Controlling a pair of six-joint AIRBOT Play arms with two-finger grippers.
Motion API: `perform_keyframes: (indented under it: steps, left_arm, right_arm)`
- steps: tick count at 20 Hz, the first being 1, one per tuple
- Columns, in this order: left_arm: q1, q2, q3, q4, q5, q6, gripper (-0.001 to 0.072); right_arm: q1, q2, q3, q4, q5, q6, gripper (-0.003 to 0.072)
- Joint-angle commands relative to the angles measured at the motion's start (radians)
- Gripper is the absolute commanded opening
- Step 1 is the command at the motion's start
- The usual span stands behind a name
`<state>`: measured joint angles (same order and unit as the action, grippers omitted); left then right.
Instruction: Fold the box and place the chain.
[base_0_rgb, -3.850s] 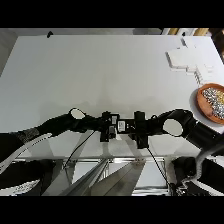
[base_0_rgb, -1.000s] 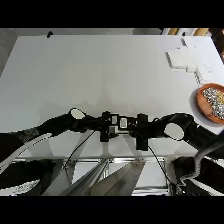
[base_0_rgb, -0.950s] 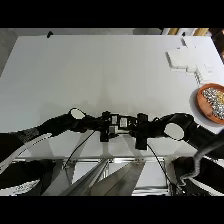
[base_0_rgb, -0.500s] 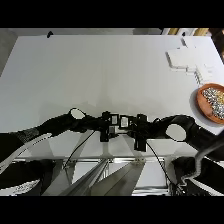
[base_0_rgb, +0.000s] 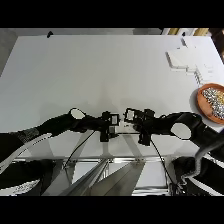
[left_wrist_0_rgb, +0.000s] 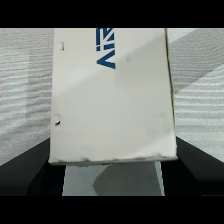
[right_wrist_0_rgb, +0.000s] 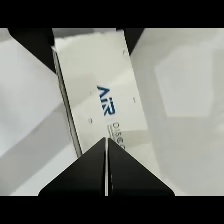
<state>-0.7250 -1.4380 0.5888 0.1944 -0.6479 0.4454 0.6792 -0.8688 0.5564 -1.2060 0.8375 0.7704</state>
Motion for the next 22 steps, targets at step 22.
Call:
perform_keyframes:
  steps: [22]
  left_arm:
    - [0.0,0.001,0.0,0.0,0.0,0.0,0.0274]
  right_arm:
    - [-0.065,0.026,0.0,0.023,0.088,0.016,0.0017]
